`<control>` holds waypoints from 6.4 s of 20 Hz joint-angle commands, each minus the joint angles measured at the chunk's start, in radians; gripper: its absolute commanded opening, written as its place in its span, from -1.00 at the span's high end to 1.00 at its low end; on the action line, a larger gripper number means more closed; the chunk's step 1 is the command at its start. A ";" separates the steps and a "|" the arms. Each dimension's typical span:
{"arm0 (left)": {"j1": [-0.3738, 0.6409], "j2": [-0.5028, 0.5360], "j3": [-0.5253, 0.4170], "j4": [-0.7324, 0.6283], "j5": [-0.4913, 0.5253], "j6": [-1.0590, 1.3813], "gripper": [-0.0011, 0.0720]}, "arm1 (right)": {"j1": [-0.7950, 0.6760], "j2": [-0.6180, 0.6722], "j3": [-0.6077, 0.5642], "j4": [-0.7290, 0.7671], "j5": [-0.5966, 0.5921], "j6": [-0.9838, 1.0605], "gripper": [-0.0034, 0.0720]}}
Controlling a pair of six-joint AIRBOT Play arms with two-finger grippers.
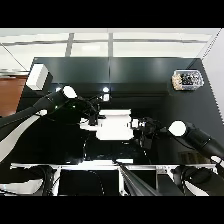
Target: Fold the box and place the chain.
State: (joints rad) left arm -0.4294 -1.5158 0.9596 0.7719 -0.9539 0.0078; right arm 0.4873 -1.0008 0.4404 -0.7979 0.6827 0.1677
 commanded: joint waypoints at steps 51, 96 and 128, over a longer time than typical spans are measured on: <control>-0.005 -0.002 -0.001 -0.029 0.004 -0.015 0.90 | -0.085 -0.287 0.132 0.321 -0.010 -0.489 -0.96; 0.021 0.266 -0.122 -0.177 -0.277 -0.525 0.90 | -0.065 -0.292 0.132 0.246 -0.031 -0.438 0.58; 0.291 0.399 -0.095 0.046 -0.003 -0.532 0.90 | -0.065 -0.292 0.132 0.251 -0.034 -0.437 0.58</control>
State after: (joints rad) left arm -0.2264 -1.1965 0.9001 0.8379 -0.9501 -0.5232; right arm 0.4213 -1.2922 0.5732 -0.5472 0.6483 -0.2687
